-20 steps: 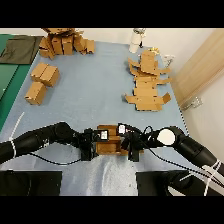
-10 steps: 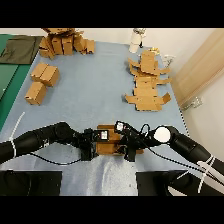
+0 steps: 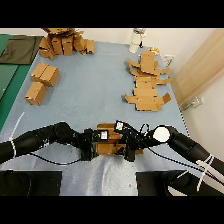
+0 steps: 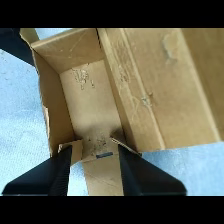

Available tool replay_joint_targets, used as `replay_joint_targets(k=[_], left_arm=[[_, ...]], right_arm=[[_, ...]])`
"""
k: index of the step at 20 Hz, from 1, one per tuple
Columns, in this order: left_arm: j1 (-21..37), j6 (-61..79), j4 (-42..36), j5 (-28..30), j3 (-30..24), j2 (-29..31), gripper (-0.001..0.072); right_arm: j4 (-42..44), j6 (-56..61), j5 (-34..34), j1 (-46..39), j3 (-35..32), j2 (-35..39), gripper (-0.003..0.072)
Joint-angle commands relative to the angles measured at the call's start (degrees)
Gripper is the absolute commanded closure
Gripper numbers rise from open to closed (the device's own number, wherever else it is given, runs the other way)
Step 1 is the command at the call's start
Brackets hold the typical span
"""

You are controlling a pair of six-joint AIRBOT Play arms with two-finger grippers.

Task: Fold the box.

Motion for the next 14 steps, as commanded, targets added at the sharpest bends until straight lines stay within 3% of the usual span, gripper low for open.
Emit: replay_joint_targets(k=[1,3,4,5,6,7,10,14], left_arm=[[0.04,-0.02,0.00,0.02,0.04,0.00,0.0113],[0.04,-0.02,0.00,0.02,0.04,0.00,0.0113],[0.04,0.00,-0.02,0.00,0.04,0.00,0.0113],[0.04,-0.02,0.00,0.00,0.04,0.00,0.0113],[0.04,-0.02,0.00,0.00,0.04,0.00,0.0113],[0.04,-0.02,-0.02,0.00,0.04,0.00,0.0113],[0.04,-0.02,0.00,0.00,0.04,0.00,0.0113],[0.04,0.00,0.00,0.00,0.04,0.00,0.0113]], right_arm=[[-0.68,0.04,0.07,0.07,-0.04,-0.02,0.0198],[-0.70,0.48,0.15,0.02,-0.04,0.00,0.0200],[-0.72,2.16,0.66,0.00,-0.02,0.02,0.0246],[-1.84,5.75,1.68,-0.04,-0.02,0.07,0.0472],[-4.59,10.56,2.49,-0.04,-0.02,0.11,0.0606],[-9.25,17.31,3.41,-0.04,-0.02,0.13,0.0661],[-21.20,33.75,6.69,-0.17,-0.02,2.29,0.0682],[-28.46,51.21,9.60,-2.99,-0.02,11.72,0.0683]])
